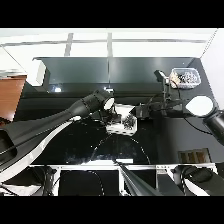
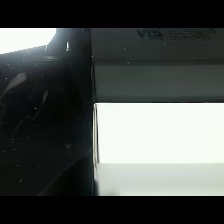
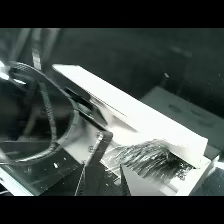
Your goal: Fold the box and place the chain.
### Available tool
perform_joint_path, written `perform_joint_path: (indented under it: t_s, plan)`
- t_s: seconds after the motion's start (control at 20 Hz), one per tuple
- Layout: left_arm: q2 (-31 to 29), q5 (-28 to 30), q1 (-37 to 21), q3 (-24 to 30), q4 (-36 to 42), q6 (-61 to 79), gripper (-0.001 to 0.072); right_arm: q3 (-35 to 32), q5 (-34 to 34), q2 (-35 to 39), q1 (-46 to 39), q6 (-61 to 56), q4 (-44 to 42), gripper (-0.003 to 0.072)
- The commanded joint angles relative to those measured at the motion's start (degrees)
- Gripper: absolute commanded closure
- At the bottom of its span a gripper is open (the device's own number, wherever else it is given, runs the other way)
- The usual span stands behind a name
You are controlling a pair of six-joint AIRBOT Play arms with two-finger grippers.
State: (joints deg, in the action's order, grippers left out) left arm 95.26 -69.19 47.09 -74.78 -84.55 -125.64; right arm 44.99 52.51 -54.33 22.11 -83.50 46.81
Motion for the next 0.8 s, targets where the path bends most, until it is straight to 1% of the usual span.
perform_joint_path:
  t_s: [0.0,0.3,0.4,0.45,0.5,0.7,0.75]
  plan:
    - [0.04,0.15,-0.02,0.02,-0.04,0.04,0.0683,-0.02,0.44,-1.38,0.07,0.02,2.36,0.0423]
    - [0.48,-0.20,0.00,0.02,0.00,0.04,0.0683,0.74,10.56,5.35,-9.73,0.00,16.46,0.0423]
    - [0.61,-0.52,0.00,0.02,1.31,0.90,0.0683,0.70,11.26,6.84,-11.04,0.02,17.33,0.0424]
    - [0.61,0.20,0.02,0.00,2.29,0.83,0.0684,0.70,11.56,6.86,-10.95,0.22,17.25,0.0424]
    - [0.55,-0.13,-0.09,-0.28,3.17,-0.94,0.0684,0.68,11.87,6.86,-10.60,0.42,17.33,0.0424]
    - [-1.95,-2.19,1.20,-0.68,-0.59,-11.26,0.0677,0.68,11.06,6.86,-9.84,2.78,17.35,0.0424]
    - [-2.27,-2.58,1.20,-0.70,-0.46,-12.09,0.0544,0.68,10.38,6.86,-9.84,3.04,17.35,0.0424]
